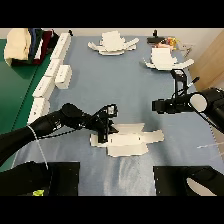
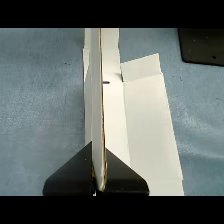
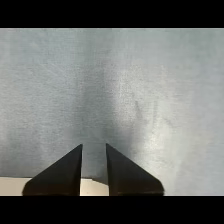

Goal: Fold the box.

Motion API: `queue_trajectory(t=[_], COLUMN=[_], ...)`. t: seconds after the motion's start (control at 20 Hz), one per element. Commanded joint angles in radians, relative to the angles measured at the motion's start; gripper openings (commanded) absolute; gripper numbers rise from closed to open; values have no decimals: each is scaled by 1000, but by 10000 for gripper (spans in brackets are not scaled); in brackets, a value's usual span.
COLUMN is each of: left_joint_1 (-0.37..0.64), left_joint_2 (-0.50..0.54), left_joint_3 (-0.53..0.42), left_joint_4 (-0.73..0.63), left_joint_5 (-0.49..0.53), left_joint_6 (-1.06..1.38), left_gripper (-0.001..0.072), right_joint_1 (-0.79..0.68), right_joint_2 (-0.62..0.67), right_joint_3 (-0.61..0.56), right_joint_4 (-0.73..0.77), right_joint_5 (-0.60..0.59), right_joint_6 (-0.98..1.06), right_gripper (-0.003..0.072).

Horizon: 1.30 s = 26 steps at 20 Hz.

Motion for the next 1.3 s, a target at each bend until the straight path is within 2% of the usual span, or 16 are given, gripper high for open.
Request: queue_trajectory(t=[0.0, 0.4, 0.75, 1.0, 1.25], left_joint_1=[1, 38, 43, 43, 11], left_joint_2=[2, 6, -9, -6, -6], left_joint_3=[0, 35, 21, 11, 12], left_joint_4=[3, 2, 3, -19, -26], left_joint_5=[-25, -28, -32, 65, 67], left_joint_6=[27, 35, 23, 28, 40], left_gripper=[13, 13, 13, 13, 13], right_joint_1=[0, 0, 0, 0, 1], right_joint_2=[-1, -1, -1, -1, -1], right_joint_3=[0, 0, 0, 0, 0], right_joint_4=[4, 4, 5, 5, 10], right_joint_5=[26, 50, 49, 50, 52], right_joint_6=[0, 0, 0, 0, 0], right_gripper=[222, 222, 222, 222, 222])
